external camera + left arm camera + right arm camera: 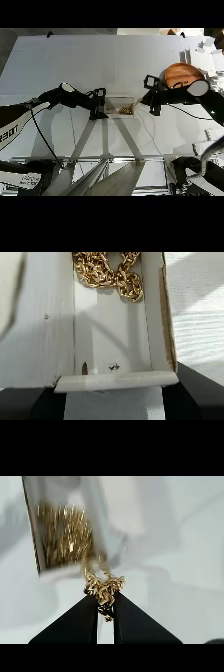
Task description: Fold the box and place the chain.
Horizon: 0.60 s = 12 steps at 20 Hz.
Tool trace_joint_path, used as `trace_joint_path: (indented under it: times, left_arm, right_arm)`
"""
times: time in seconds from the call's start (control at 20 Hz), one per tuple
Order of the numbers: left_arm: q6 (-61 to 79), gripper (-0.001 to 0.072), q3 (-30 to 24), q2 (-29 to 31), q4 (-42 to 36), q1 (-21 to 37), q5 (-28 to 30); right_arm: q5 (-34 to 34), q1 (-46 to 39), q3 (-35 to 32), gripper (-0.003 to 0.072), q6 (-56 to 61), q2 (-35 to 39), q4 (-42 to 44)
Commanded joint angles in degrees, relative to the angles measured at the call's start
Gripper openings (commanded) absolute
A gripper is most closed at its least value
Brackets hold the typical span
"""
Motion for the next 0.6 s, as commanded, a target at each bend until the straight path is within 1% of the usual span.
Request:
trace_joint_path:
  times: [0.0,0.15,0.25,0.35,0.55]
  left_arm:
    - [0.0,0.018,0.0,0.0,0.0,0.0,0.0]
    - [0.0,0.018,0.0,0.0,0.0,0.0,0.0]
    - [0.0,0.018,0.0,0.0,0.0,0.0,0.0]
    - [0.0,0.018,0.0,0.0,0.0,0.0,0.0]
    - [0.0,0.018,0.0,0.0,0.0,0.0,0.0]
  right_arm:
    - [1.1,0.0,1.5,0.0009,2.3,3.6,16.3]
    - [1.6,0.0,1.5,0.0009,2.2,3.6,33.1]
    - [4.0,0.0,1.5,0.0009,2.2,3.6,40.2]
    - [6.1,0.0,1.5,0.0009,2.0,3.6,43.1]
    - [8.8,0.0,1.5,0.0009,2.0,3.6,43.1]
